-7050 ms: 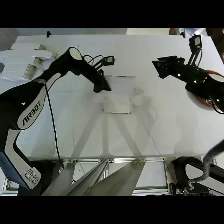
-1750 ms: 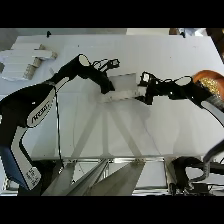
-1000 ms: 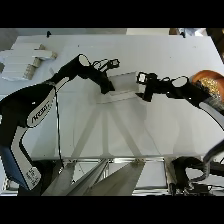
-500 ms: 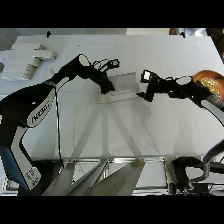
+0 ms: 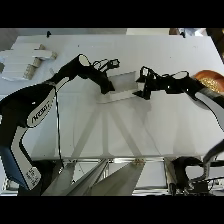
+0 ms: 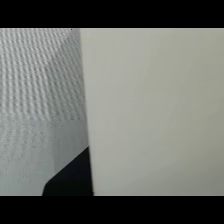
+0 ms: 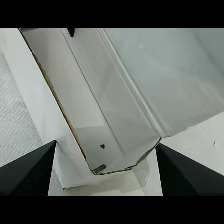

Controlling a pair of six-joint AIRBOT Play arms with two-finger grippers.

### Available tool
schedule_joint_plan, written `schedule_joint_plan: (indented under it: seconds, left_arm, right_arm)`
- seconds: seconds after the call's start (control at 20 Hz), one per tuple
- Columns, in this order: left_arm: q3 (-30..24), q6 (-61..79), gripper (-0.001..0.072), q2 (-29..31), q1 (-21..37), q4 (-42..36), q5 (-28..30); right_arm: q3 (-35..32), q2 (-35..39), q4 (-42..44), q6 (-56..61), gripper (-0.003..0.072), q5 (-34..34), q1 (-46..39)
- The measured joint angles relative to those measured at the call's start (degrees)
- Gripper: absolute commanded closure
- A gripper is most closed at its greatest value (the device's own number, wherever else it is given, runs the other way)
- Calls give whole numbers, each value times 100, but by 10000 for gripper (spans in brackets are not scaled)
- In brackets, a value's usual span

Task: Fold the box and place the chain.

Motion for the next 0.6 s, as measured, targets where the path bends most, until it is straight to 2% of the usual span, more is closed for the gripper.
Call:
schedule_joint_plan:
  seconds: [0.6]
  left_arm:
    - [-4,2,697,0,-2,-4,7]
  right_arm:
    - [120,-81,-179,129,-2,208,-306]
